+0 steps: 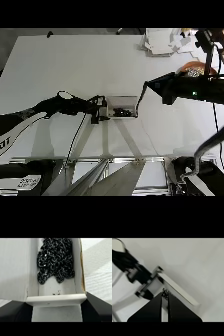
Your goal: Fold the box and place the chain.
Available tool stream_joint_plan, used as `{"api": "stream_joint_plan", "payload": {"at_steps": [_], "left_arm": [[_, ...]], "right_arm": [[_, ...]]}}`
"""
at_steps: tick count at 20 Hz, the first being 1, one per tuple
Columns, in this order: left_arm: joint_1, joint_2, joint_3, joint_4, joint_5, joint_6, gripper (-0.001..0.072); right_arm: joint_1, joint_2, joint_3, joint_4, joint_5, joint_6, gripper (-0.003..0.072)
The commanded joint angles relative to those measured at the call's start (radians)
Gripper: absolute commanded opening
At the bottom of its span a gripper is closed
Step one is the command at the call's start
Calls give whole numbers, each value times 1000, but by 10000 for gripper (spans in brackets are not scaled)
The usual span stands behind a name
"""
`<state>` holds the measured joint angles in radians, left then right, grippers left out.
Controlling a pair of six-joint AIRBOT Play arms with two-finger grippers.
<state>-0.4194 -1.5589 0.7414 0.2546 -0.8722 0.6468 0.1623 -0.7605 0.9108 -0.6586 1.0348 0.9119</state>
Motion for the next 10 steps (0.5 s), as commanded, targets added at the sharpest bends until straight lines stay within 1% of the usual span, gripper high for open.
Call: {"api": "stream_joint_plan", "payload": {"at_steps": [1, 4, 6, 10], "left_arm": [[0, 0, 1, 0, 0, 0, 182], [0, 0, 1, 0, 0, 0, 182], [0, 0, 1, 0, 0, 0, 182], [0, 0, 1, 0, 0, 0, 182]], "right_arm": [[1, 10, -1, 177, 14, -109, 20], [1, 10, -1, 184, 2, -134, 20], [13, 9, -7, 219, -31, -167, 20], [153, -38, -9, 209, -94, -253, 21]]}}
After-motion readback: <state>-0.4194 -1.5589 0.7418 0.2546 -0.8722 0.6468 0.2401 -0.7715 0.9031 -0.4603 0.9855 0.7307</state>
